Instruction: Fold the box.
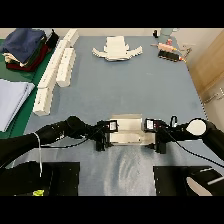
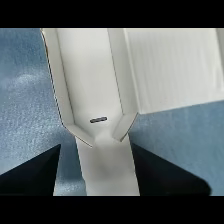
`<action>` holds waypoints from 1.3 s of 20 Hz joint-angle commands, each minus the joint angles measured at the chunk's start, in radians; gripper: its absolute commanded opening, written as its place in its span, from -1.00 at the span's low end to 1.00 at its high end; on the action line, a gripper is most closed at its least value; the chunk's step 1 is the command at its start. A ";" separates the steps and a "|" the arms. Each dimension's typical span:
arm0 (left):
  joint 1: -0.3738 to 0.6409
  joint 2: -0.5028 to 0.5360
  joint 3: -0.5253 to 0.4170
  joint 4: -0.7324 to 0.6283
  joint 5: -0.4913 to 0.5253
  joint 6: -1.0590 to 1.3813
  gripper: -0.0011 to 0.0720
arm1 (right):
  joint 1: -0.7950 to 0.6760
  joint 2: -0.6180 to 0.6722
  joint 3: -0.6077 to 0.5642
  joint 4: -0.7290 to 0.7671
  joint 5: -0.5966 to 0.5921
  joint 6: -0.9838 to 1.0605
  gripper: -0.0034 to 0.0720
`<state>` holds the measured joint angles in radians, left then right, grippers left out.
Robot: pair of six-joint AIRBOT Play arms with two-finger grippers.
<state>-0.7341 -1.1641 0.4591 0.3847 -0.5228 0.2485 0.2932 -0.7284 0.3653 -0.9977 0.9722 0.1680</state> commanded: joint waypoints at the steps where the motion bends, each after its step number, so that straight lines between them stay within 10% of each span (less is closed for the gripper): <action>1: 0.000 0.000 0.001 0.001 -0.003 0.001 0.13 | 0.000 0.114 0.001 -0.011 0.054 0.126 1.00; 7: 0.000 0.000 0.001 0.001 -0.003 0.001 0.13 | 0.000 0.162 0.001 0.524 0.180 0.864 1.00; 17: 0.000 0.000 0.001 0.001 -0.003 0.001 0.13 | 0.000 0.158 0.001 0.708 0.126 1.052 0.94; 20: 0.000 0.000 0.001 0.001 -0.003 0.001 0.13 | 0.000 0.116 0.001 0.534 0.044 1.078 -0.24; 26: 0.000 0.000 0.001 0.001 -0.003 0.001 0.13 | 0.013 -0.070 0.070 0.557 -0.032 0.946 -0.77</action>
